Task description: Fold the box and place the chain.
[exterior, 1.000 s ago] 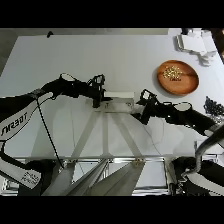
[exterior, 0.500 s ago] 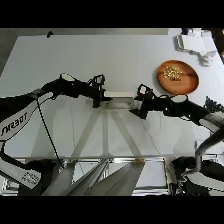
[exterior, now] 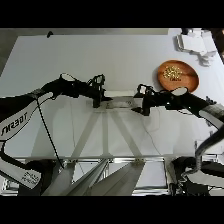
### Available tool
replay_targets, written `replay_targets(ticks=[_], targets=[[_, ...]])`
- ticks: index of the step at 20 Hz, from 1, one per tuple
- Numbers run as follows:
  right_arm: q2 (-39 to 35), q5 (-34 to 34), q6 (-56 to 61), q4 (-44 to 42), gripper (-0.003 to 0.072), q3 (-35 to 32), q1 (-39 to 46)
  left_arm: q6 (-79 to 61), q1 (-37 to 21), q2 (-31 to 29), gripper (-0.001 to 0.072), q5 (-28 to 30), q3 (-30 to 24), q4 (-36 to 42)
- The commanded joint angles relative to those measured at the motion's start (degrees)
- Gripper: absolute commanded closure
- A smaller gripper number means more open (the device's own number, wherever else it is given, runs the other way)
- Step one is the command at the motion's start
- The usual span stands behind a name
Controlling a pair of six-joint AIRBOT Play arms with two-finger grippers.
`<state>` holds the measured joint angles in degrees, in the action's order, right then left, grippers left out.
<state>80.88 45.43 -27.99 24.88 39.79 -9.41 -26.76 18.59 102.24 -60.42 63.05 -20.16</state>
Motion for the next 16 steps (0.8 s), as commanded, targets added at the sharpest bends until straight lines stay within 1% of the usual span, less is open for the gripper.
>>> replay_targets(ticks=[1,5,10,13,16], targets=[[2.73,5.62,-4.11,-0.87,0.0007,1.70,2.54,-0.02,0.02,0.04,0.0703,-0.02,0.00,-0.02],[7.13,11.23,-7.06,-2.45,0.0007,5.35,2.56,-0.02,0.02,0.04,0.0703,-0.02,0.00,-0.02],[10.84,10.91,-8.70,-2.89,0.0023,6.25,0.92,-0.02,0.02,0.04,0.0703,-0.02,0.00,-0.02],[11.10,10.51,-9.77,-3.93,0.0026,6.60,0.79,-0.02,0.02,0.04,0.0703,-0.04,0.00,-0.02],[11.15,9.03,-9.05,-2.80,0.0039,6.73,-0.42,-0.02,0.02,0.04,0.0703,-0.02,0.00,-0.02]])
